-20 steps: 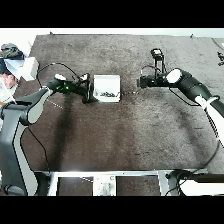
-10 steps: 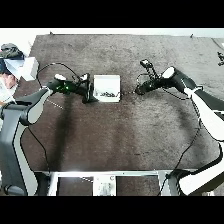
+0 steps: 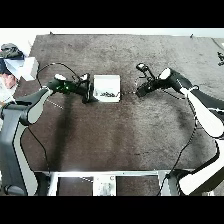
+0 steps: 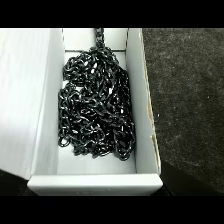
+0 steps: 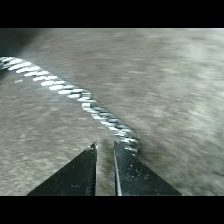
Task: Fold the box and place the chain.
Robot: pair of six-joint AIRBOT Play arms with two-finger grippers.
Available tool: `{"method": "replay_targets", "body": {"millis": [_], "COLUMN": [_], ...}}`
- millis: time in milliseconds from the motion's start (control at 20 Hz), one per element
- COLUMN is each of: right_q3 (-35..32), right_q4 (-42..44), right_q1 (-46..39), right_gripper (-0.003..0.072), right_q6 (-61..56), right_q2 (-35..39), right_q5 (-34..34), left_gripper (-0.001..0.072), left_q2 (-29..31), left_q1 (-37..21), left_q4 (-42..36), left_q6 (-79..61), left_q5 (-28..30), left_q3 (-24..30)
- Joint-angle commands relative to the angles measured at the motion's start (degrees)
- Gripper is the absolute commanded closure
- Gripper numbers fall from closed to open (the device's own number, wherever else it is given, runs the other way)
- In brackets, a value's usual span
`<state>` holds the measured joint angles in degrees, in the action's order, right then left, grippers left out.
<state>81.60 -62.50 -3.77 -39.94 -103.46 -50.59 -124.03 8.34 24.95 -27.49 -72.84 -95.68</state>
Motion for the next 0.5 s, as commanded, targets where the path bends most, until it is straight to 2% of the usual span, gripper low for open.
{"method": "replay_targets", "body": {"millis": [0,150,250,350,450], "right_q3": [0.07,0.07,0.07,0.07,0.07], "right_q4": [-0.31,-0.31,-0.48,-1.16,-2.67], "right_q1": [0.76,0.68,0.59,0.5,0.5], "right_gripper": [0.0496,0.0495,0.042,0.0419,0.0282], "right_q6": [1.62,1.64,1.79,1.81,1.84], "right_q2": [-0.07,0.59,1.79,1.84,0.94], "right_q5": [-0.35,1.57,3.85,6.34,5.14], "left_gripper": [0.0294,0.0294,0.0294,0.0294,0.0294], "left_q2": [-0.02,-0.02,-0.02,-0.02,-0.02], "left_q1": [-0.04,-0.04,-0.04,-0.04,-0.04], "left_q4": [0.0,0.0,0.0,0.0,0.0], "left_q6": [0.0,0.0,0.0,0.0,0.0], "left_q5": [0.02,0.0,0.02,0.0,0.02], "left_q3": [0.02,0.02,0.02,0.02,0.02]}}
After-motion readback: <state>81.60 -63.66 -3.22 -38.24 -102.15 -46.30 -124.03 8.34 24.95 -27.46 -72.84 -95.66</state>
